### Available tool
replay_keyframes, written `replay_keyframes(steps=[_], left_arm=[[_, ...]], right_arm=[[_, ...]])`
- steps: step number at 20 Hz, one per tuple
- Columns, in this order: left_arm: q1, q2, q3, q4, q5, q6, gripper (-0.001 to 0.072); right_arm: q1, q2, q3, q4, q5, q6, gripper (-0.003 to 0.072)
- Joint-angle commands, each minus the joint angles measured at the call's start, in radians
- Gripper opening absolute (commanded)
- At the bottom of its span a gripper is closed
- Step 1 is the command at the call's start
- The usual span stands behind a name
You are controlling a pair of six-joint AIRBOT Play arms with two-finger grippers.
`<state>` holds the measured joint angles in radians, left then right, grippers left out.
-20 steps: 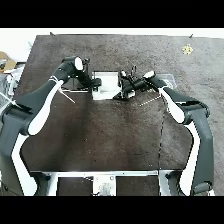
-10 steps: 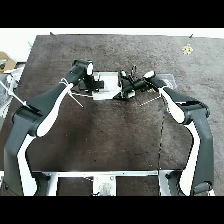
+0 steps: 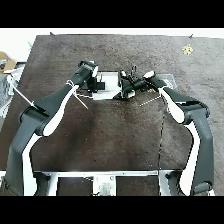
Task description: Fold the box and place the chain.
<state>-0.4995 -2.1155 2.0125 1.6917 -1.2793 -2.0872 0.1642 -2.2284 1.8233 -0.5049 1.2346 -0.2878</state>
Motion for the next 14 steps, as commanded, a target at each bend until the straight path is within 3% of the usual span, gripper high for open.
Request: replay_keyframes(steps=[1,4,5,6,14], left_arm=[[-0.002,-0.016,0.004,-0.002,-0.013,-0.020,0.0007],[-0.002,-0.020,0.004,-0.004,-0.015,-0.024,0.0012],[-0.002,-0.020,0.004,-0.006,-0.010,-0.011,0.0230],[-0.002,-0.019,0.005,-0.006,-0.010,0.006,0.0518],[-0.002,0.024,0.009,-0.032,-0.027,0.066,0.0524]], right_arm=[[0.001,0.000,0.000,0.000,0.000,0.000,0.0439],[0.001,0.000,0.000,0.000,0.000,0.000,0.0439],[0.001,0.000,0.000,0.000,0.000,0.000,0.0439],[0.001,0.000,0.000,0.000,0.000,0.000,0.0439],[0.001,0.000,0.000,0.000,0.000,0.000,0.0439]])
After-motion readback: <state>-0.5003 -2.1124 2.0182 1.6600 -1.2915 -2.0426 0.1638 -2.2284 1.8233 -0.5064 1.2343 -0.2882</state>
